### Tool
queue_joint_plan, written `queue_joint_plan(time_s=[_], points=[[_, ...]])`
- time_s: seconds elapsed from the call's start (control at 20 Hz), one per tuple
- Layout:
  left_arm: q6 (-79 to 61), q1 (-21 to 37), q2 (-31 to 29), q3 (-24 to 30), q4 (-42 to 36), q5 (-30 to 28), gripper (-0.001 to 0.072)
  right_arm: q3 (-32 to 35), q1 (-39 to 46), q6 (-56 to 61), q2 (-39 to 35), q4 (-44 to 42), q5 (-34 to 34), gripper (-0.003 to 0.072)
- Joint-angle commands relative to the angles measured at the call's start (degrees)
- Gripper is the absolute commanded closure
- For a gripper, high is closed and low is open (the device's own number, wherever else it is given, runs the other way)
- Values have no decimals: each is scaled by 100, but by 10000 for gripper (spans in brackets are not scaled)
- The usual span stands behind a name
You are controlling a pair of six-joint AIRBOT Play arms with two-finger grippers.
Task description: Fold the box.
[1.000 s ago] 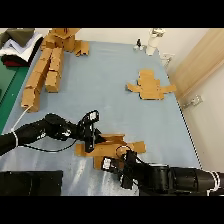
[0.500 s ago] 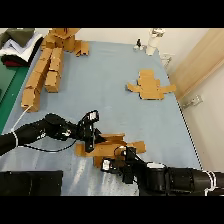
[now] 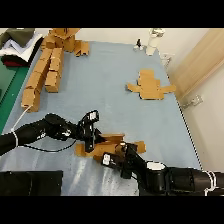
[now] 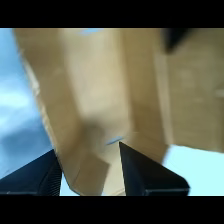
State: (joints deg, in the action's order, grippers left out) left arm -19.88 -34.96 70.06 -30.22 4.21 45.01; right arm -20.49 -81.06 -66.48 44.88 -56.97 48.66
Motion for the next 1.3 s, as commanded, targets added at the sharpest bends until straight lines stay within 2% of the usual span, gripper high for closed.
queue_joint_plan(time_s=[0.0,0.25,0.3,0.35,0.45,0.6,0.8,0.9,1.0,1.1,1.25], points=[[-2,4,-4,-4,2,2,696,-68,-4,1399,2,883,-17,166],[-2,4,-4,-2,2,2,696,-81,-2,1394,2,868,101,155],[-2,4,-4,-4,2,2,696,-81,-2,1394,0,861,201,5],[-2,4,-4,-4,2,2,696,-81,-2,1200,-11,772,256,-31],[-2,4,-4,-4,2,0,696,-81,7,699,-105,562,326,-32],[-2,4,-4,-4,2,4,697,-79,17,546,-420,553,645,-32],[-2,4,-4,-4,2,2,696,-55,26,-98,-844,555,625,-31],[-2,4,-4,-4,2,2,696,63,245,-238,-879,468,354,-31],[-2,4,-4,-4,2,2,696,223,688,-774,-890,133,-330,-31],[-2,4,-4,-2,2,2,697,326,1360,-1884,-898,-678,-1073,-31],[-2,4,-4,-4,2,2,696,323,2417,-3727,-1064,-2188,-1287,-31]])
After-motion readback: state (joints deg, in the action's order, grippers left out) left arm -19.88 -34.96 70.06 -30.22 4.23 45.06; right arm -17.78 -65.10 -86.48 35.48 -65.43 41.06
